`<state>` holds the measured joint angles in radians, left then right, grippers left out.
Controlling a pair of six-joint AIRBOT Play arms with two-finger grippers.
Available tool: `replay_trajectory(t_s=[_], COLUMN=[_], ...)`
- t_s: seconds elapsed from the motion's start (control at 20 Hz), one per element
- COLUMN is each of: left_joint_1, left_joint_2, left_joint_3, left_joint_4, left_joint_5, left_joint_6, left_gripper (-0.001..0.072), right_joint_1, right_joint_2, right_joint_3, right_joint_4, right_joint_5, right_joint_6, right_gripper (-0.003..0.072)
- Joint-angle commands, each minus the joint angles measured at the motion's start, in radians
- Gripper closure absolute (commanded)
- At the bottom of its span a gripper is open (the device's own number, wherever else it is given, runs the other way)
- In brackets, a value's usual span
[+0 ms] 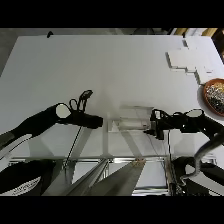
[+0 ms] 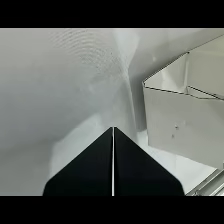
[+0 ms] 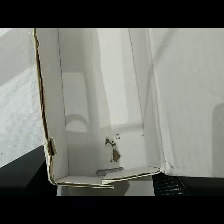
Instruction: Fold the box and place the chain.
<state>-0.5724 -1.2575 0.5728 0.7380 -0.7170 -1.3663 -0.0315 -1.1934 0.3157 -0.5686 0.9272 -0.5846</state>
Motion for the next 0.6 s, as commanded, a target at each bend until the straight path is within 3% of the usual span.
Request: replay_trajectory(t_s=[0.0,0.25,0.55], left_joint_1=[-0.011,-0.045,-0.111], left_joint_2=[-0.062,-0.075,-0.052], left_joint_3=[-0.008,-0.008,0.039], left_joint_4=[-0.124,-0.250,-0.296], left_joint_5=[0.007,0.014,0.006], left_joint_6=[0.086,0.172,0.225], left_gripper=[0.0703,0.0705,0.0702], right_joint_1=[-0.001,-0.001,-0.001], right_joint_2=[0.001,0.001,0.001], right_joint_3=[0.001,0.001,0.001], right_joint_4=[0.000,0.000,0.000], right_joint_5=[0.000,0.000,0.000], right_joint_6=[0.000,0.000,0.000], right_gripper=[0.0275,0.0275,0.0275])
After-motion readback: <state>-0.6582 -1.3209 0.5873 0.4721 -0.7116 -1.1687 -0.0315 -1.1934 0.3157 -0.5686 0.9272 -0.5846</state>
